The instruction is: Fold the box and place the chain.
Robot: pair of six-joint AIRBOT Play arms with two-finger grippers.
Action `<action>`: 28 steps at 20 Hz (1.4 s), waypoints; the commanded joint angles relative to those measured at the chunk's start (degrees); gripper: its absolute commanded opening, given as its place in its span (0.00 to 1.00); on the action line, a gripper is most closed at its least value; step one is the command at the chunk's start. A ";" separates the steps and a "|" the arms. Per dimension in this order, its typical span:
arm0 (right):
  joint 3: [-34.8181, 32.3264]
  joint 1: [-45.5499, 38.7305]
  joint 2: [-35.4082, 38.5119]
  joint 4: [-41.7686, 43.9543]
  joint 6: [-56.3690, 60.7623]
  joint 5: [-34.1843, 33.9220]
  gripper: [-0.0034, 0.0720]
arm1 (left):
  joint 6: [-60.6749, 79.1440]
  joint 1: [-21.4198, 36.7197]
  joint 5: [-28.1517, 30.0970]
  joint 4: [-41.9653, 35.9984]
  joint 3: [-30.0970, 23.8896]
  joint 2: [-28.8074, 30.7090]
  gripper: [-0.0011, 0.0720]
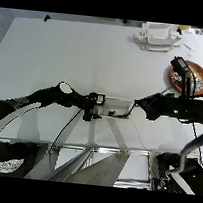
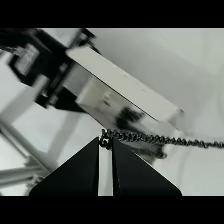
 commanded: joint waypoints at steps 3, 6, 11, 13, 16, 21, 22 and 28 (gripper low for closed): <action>0.07 9.27 -2.16 5.31 -4.81 -9.92 0.07 | 0.02 0.02 0.02 0.02 0.02 0.02 0.39; 0.07 15.82 -7.39 -1.44 -1.33 -14.53 0.07 | 0.04 0.02 0.02 0.02 0.02 0.02 0.39; 0.07 19.28 -14.43 -6.78 3.80 -14.27 0.07 | 0.02 0.02 0.02 0.02 0.02 0.02 0.39; 0.07 19.58 -15.32 -7.96 4.70 -15.17 0.07 | 0.04 0.02 0.02 0.02 0.02 0.02 0.39; -0.04 19.56 -17.42 -9.25 5.38 -15.37 0.13 | 0.02 0.02 0.02 0.02 0.02 0.02 0.39; -0.04 19.56 -22.03 -9.88 7.72 -16.44 0.26 | 0.02 0.02 0.02 0.02 0.02 0.02 0.39; 0.00 19.56 -21.92 -9.88 7.72 -16.61 0.30 | 0.02 0.02 0.00 0.00 0.02 0.02 0.39; 6.69 12.81 -16.26 -16.72 11.06 -12.63 0.25 | 0.02 0.02 0.02 0.02 0.02 0.02 0.39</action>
